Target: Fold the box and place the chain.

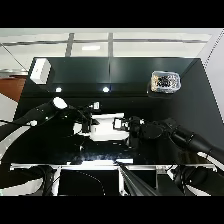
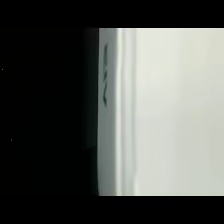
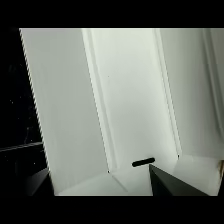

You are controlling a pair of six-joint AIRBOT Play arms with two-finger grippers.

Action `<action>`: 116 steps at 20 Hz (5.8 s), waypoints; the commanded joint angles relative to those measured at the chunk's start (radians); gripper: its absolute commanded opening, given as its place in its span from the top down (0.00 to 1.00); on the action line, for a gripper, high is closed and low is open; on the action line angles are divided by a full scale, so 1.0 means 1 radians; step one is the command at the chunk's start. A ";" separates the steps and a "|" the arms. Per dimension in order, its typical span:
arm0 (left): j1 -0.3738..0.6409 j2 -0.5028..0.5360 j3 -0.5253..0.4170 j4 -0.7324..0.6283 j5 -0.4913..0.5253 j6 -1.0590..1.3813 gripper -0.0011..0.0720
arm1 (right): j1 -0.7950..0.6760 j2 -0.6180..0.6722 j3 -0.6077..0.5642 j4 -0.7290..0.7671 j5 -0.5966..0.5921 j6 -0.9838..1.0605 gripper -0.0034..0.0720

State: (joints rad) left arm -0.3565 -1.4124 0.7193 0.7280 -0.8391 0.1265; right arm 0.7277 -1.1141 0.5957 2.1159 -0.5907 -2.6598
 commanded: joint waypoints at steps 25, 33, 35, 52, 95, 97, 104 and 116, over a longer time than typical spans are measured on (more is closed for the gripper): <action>-0.040 0.027 -0.003 0.011 0.071 0.026 0.95 | -0.084 0.014 0.023 0.096 0.104 -0.053 0.02; -0.040 0.027 -0.003 0.019 0.072 0.026 0.95 | -0.084 0.010 0.023 0.140 0.081 -0.074 0.03; -0.040 0.027 -0.003 0.019 0.073 0.026 0.95 | -0.083 -0.008 0.023 0.159 0.064 -0.081 0.03; -0.040 0.027 -0.003 0.020 0.076 0.024 0.95 | -0.113 -0.149 0.023 0.244 0.044 -0.329 0.03; -0.039 0.048 -0.002 0.020 0.076 0.023 0.60 | -0.113 -0.192 0.031 0.244 0.006 -0.328 0.25; -0.035 0.071 -0.002 0.021 0.074 0.022 0.55 | -0.113 -0.192 0.031 0.244 0.006 -0.328 0.24; 0.078 0.245 -0.002 0.092 -0.014 -0.195 0.16 | -0.113 -0.192 0.031 0.243 0.006 -0.328 0.24; 0.128 0.383 -0.091 -0.172 -0.306 -0.522 0.95 | -0.113 -0.192 0.031 0.240 0.006 -0.328 0.25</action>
State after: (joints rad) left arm -0.2005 -1.0294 0.6640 0.6952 -1.2106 -0.3752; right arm 0.6155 -1.3067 0.6266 2.3566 -0.5846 -2.9887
